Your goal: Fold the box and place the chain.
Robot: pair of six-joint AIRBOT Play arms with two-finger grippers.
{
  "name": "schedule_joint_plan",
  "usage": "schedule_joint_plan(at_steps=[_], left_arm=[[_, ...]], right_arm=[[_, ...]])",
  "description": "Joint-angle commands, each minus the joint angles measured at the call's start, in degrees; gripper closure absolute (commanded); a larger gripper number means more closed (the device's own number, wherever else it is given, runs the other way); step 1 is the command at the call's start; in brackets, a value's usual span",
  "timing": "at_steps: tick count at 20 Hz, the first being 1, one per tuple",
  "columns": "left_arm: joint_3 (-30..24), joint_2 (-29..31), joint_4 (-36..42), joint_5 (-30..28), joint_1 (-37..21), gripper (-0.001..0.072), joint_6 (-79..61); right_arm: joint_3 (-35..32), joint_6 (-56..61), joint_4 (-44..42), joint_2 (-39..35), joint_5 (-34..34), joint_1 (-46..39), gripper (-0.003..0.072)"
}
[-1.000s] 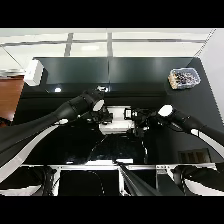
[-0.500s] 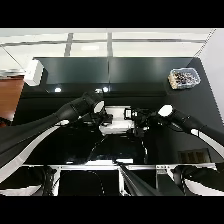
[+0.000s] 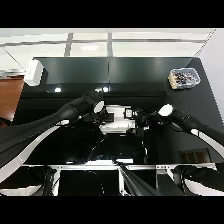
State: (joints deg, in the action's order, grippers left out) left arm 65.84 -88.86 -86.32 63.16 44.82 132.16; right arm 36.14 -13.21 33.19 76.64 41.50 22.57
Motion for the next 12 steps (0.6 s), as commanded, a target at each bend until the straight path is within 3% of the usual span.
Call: schedule_joint_plan(at_steps=[1,2,4,5,6,7,12], left_arm=[[0.0,0.0,0.0,0.7,0.0,0.0260,0.2],[0.0,0.0,-0.3,1.0,0.0,0.0203,0.8],[0.0,0.0,-1.2,1.1,0.0,0.0212,1.0],[0.0,0.0,-1.3,1.2,0.0,0.0366,1.0],[0.0,0.0,-1.2,1.2,0.0,0.0593,0.9],[0.0,0.0,-1.2,1.0,0.0,0.0684,0.2],[0.0,0.0,-1.2,1.4,0.0,0.0684,-0.4]], right_arm=[[0.0,-0.1,0.0,0.0,0.0,0.1,0.0229],[0.0,-0.1,0.0,0.0,0.0,0.1,0.0229],[0.0,-0.1,0.0,0.0,0.0,0.1,0.0229],[0.0,-0.1,0.0,0.0,0.1,0.1,0.0229],[0.0,-0.1,0.0,0.0,0.0,0.1,0.0229],[0.0,-0.1,0.0,0.0,0.1,0.1,0.0229],[0.0,-0.1,-0.1,0.0,0.0,0.1,0.0228]])
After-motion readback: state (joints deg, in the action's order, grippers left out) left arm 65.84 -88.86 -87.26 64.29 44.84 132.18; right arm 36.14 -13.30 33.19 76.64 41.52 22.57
